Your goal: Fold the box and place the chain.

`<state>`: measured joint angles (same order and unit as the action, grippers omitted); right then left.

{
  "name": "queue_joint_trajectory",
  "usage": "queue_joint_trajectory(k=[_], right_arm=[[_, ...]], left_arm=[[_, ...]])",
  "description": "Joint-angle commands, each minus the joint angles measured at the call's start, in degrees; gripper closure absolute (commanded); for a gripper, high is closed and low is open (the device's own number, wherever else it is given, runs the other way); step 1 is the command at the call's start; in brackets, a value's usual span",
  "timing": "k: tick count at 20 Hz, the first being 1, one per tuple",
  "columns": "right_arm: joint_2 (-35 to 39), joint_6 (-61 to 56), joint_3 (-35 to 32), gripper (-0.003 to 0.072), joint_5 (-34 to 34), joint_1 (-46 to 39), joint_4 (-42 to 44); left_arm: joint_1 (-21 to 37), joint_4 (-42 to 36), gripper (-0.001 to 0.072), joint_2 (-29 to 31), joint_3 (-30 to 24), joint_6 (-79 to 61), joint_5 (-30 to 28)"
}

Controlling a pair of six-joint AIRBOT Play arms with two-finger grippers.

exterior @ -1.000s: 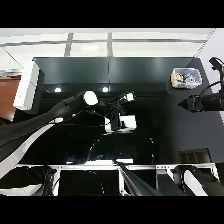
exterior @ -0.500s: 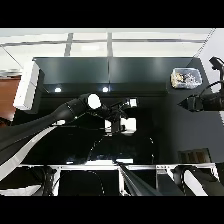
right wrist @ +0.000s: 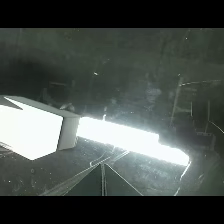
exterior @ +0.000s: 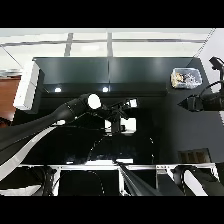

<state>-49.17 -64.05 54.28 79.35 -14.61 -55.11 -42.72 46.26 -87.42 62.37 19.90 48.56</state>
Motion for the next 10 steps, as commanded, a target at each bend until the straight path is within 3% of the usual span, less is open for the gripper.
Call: queue_joint_trajectory(k=[1, 10], right_arm=[[0.04, -0.02, 0.04, 0.0671, 0.15, -0.02, 0.04], [0.04, -0.02, -0.31, 0.0671, 0.59, -0.02, 0.02]], left_arm=[[-0.02, 0.24, 0.0005, -0.04, 0.02, -0.37, 0.15], [-0.33, 2.97, 0.0005, -0.04, 2.49, -0.22, 4.61]])
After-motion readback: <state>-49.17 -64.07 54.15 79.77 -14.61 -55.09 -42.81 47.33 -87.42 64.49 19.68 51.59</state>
